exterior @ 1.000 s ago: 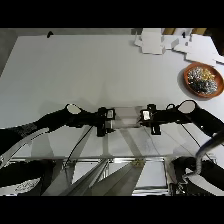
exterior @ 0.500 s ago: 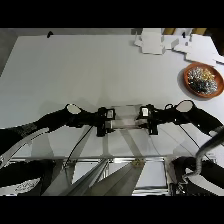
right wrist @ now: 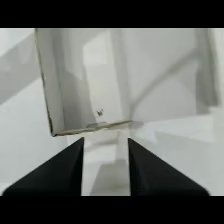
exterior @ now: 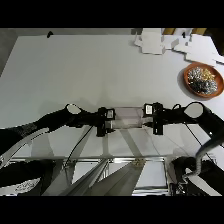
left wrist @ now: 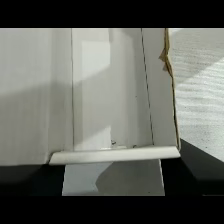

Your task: Fold the box and place the chain.

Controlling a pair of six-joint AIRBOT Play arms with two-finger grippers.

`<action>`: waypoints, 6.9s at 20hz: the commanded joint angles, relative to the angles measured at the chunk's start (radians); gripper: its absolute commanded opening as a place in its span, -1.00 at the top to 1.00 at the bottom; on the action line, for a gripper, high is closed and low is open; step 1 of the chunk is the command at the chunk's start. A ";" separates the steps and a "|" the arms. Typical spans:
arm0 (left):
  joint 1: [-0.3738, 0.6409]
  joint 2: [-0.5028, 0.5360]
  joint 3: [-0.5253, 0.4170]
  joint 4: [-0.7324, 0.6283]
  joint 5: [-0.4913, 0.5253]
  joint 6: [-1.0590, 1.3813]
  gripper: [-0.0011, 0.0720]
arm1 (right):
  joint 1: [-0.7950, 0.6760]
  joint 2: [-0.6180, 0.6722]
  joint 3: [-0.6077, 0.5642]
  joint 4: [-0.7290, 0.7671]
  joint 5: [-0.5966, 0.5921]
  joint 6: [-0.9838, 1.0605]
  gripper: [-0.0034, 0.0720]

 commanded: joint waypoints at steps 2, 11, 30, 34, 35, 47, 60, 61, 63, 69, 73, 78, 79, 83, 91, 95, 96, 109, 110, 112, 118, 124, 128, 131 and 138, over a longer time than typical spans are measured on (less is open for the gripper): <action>0.000 0.001 0.000 0.000 0.000 0.000 0.40 | -0.116 0.045 0.047 -0.031 0.030 0.341 0.52; 0.000 0.001 0.000 0.000 0.000 0.000 0.40 | -0.288 -0.153 0.043 -0.092 0.030 0.844 0.87; 0.000 0.001 0.000 0.000 0.000 0.000 0.40 | -0.217 -0.113 -0.013 0.187 0.175 0.848 0.25; 0.000 0.001 0.000 0.000 0.000 0.000 0.40 | -0.153 -0.113 -0.014 0.192 0.177 0.861 0.09; 0.000 0.001 0.000 0.000 0.000 0.000 0.40 | -0.138 -0.113 -0.014 0.192 0.169 0.867 0.07; 0.000 0.001 0.000 0.000 0.000 0.000 0.40 | 0.145 -0.125 0.097 -0.127 -0.024 1.427 0.01; 0.000 0.001 0.000 0.000 0.000 0.000 0.40 | 0.421 -0.299 0.274 -0.539 0.065 1.974 0.01; 0.000 0.001 0.000 0.000 0.000 0.000 0.40 | 0.431 -0.308 0.274 -0.550 0.068 1.997 0.01; 0.000 0.001 0.000 0.000 0.000 0.000 0.40 | 0.445 -0.325 0.274 -0.561 0.068 2.020 0.01; 0.000 0.001 0.000 0.000 0.000 0.000 0.40 | 0.451 -0.349 0.274 -0.586 0.059 2.071 0.15; 0.000 0.001 0.000 0.000 0.000 0.000 0.40 | 0.451 -0.349 0.274 -0.586 0.056 2.070 0.64; 0.000 0.001 0.000 0.000 0.000 0.000 0.40 | 0.451 -0.349 0.274 -0.586 0.054 2.070 0.86; 0.000 0.001 0.000 0.000 0.000 0.000 0.40 | 0.451 -0.349 0.274 -0.586 0.048 2.068 0.66; 0.000 0.001 0.000 0.000 0.000 0.000 0.40 | 0.451 -0.349 0.274 -0.587 0.018 2.067 0.38; 0.000 0.001 0.000 0.000 0.000 0.000 0.40 | 0.451 -0.354 0.273 -0.619 0.023 2.071 0.87; 0.000 0.001 0.000 0.000 0.000 0.000 0.40 | 0.451 -0.340 0.274 -0.612 0.027 2.061 0.27; 0.000 0.001 0.000 0.000 0.000 0.000 0.40 | 0.450 -0.324 0.274 -0.613 0.030 2.032 0.27; 0.000 0.001 0.000 0.000 0.000 0.000 0.40 | 0.000 -0.273 0.811 -0.718 0.298 1.449 0.07; 0.000 0.001 0.000 0.000 0.000 0.000 0.40 | -0.089 -0.302 0.811 -0.718 0.257 1.436 0.10; 0.000 0.001 0.000 0.000 0.000 0.000 0.40 | -0.250 -0.370 0.810 -0.713 0.164 1.438 0.29; 0.000 0.001 0.000 0.000 0.000 0.000 0.40 | -0.592 -0.534 0.810 -0.642 0.012 1.440 0.44; 0.000 0.001 0.000 0.000 0.000 0.000 0.40 | -0.695 -0.668 0.810 -0.612 0.006 1.398 0.44; 0.000 0.001 0.000 0.000 0.000 0.000 0.40 | -0.692 -0.715 0.810 -0.593 0.005 1.347 0.45; 0.000 0.001 0.000 0.000 0.000 0.000 0.40 | -0.692 -0.729 0.810 -0.603 -0.024 1.347 0.44; 0.000 0.001 0.000 0.000 0.000 0.000 0.40 | -0.692 -0.753 0.810 -0.525 -0.063 1.272 0.46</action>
